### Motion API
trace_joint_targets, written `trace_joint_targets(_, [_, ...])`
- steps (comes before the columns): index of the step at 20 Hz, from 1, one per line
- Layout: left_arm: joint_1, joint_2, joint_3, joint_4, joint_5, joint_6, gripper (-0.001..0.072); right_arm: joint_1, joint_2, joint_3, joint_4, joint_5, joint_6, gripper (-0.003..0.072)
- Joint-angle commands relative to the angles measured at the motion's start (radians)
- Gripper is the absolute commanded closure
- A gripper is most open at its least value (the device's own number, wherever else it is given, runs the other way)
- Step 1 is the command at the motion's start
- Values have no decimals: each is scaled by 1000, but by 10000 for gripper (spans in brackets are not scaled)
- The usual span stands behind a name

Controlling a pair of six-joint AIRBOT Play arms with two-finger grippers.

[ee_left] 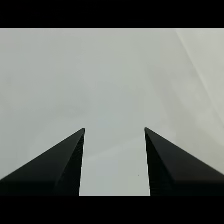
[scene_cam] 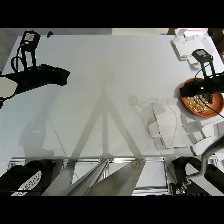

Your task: Fold the box and place the chain.

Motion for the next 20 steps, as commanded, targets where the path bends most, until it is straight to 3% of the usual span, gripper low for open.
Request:
trace_joint_targets(1, [0, -1, -1, 0, -3, 0, 309, 0, -1, 1, -2, -7, -4, 671])
trace_joint_targets(2, [0, 0, -1, -1, -4, 0, 309, 0, 1, 1, -1, -13, -2, 652])
trace_joint_targets(4, [0, 0, -1, -1, -4, 0, 309, 0, 14, 5, -4, -11, 13, 294])
trace_joint_targets(5, [0, 0, -1, -1, -4, 0, 309, 0, 24, 18, -16, -2, 36, 268])
trace_joint_targets(8, [0, 0, -1, -1, -4, 0, 309, 0, 60, 84, -82, 93, 99, 268])
trace_joint_targets(13, [0, 0, -1, -1, -4, 0, 309, -3, 81, 127, -395, 408, 137, 268])
trace_joint_targets(20, [0, 0, -1, -1, -4, 0, 309, -101, 60, 97, -359, 524, 109, 268])
